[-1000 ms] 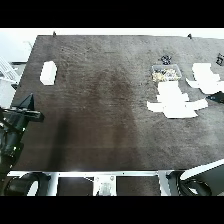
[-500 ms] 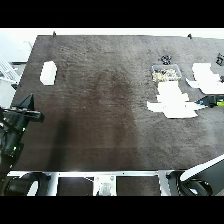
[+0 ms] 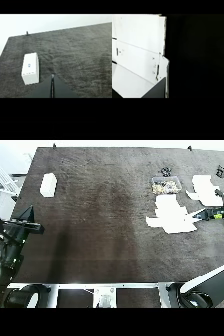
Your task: Fold the box and place the chain.
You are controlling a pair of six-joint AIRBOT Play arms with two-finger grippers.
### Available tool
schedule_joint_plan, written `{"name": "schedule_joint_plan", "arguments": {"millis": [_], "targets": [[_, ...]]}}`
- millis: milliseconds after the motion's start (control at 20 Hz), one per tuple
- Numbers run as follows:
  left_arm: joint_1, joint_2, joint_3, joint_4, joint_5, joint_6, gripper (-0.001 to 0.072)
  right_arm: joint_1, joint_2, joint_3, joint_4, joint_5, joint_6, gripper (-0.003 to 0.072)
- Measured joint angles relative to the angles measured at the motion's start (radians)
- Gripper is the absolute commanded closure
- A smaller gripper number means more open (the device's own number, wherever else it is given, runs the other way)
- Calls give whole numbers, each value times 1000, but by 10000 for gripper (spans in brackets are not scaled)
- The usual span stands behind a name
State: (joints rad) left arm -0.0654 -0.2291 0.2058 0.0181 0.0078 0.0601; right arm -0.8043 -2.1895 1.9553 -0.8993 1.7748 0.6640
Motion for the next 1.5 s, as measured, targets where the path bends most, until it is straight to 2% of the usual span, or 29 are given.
{"name": "schedule_joint_plan", "arguments": {"millis": [150, 300, 550, 700, 800, 950, 1150, 1500], "targets": [[0, 0, 0, 0, 0, 0, 667, 5, 32, -59, 68, 29, 6, 687], [0, 0, 0, 0, 0, 0, 667, 37, 117, -198, 153, -2, -24, 687], [0, 0, 0, 0, 0, 0, 668, 161, 310, -578, 353, -147, -105, 687], [0, 0, 0, 0, 0, 0, 668, 298, 430, -819, 504, -290, -148, 688], [0, 0, 0, 0, 0, 0, 668, 407, 486, -918, 577, -380, -160, 688], [0, 0, 0, 0, 0, 0, 668, 559, 529, -985, 632, -523, -168, 687], [0, 0, 1, 0, 0, 0, 668, 682, 548, -1013, 658, -691, -170, 687], [0, 0, 2, 0, -4, -3, 666, 763, 554, -1023, 672, -838, -171, 687]]}}
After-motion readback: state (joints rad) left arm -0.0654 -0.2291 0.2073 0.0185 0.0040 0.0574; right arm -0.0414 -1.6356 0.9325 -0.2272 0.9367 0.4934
